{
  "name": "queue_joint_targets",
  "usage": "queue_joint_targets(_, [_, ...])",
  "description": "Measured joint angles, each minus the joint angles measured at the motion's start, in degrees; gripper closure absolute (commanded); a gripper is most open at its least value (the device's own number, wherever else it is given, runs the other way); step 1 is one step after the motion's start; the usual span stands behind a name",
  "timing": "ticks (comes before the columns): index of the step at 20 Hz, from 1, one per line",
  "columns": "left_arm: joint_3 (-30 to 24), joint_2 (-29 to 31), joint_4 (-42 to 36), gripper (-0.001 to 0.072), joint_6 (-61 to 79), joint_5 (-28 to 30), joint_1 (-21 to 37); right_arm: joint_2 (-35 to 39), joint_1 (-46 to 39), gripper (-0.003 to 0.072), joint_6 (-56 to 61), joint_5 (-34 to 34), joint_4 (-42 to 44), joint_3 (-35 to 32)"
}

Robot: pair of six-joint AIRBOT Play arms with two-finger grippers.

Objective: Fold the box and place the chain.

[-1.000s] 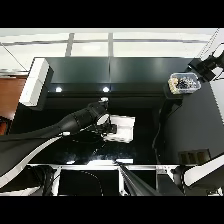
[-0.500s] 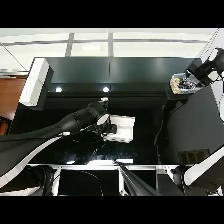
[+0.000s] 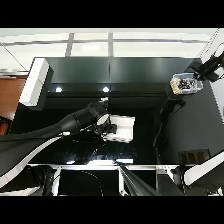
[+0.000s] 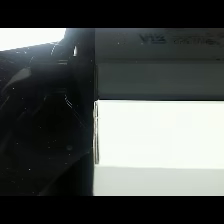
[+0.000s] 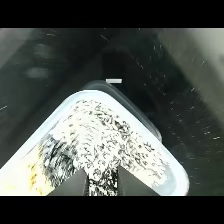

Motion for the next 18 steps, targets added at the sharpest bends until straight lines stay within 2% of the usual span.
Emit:
queue_joint_targets(6, [0.0,0.0,0.1,0.0683,0.0,0.0,0.0,12.5,0.2,0.0681,-15.7,6.5,4.2,-0.2])
queue_joint_targets(11, [0.0,0.0,0.4,0.0683,0.0,-0.1,0.0,24.1,0.1,0.0681,-23.4,9.4,15.5,-1.5])
queue_joint_targets(15, [0.0,0.0,0.4,0.0683,0.0,-0.1,0.0,34.7,0.5,0.0681,-30.4,7.9,29.2,-6.4])
queue_joint_targets(18, [0.0,0.0,0.4,0.0683,0.0,-0.1,0.0,41.9,2.8,0.0681,-33.9,7.2,35.9,-9.4])
